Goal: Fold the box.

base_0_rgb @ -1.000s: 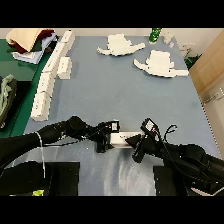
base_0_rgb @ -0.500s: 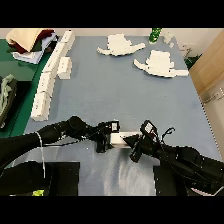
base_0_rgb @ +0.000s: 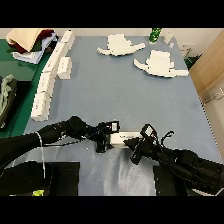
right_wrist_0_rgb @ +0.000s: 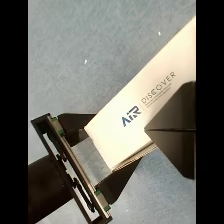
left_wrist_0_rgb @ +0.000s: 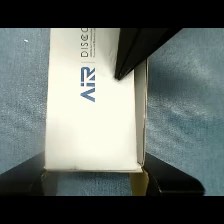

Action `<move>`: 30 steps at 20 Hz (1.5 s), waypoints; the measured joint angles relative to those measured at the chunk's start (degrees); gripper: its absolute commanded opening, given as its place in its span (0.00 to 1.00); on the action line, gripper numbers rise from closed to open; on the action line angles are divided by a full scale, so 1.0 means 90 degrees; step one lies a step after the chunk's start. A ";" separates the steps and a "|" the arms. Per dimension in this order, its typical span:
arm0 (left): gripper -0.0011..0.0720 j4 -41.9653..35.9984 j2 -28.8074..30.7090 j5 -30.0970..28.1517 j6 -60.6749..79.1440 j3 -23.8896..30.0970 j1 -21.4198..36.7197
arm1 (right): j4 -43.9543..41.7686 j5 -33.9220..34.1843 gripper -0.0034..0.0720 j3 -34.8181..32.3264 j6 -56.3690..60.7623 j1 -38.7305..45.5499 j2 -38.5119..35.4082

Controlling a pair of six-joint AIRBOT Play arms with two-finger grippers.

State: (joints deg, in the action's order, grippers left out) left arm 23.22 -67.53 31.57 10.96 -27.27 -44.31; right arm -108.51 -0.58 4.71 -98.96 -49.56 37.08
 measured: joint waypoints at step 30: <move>0.66 -0.0010 0.0000 0.0002 -0.0007 0.0000 0.0000 | 0.2521 0.5520 0.07 0.3662 0.2737 0.3215 0.1180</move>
State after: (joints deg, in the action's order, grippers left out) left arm 23.14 -67.53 31.59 10.90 -27.27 -44.31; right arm -85.82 49.10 37.67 -74.32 -20.62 47.70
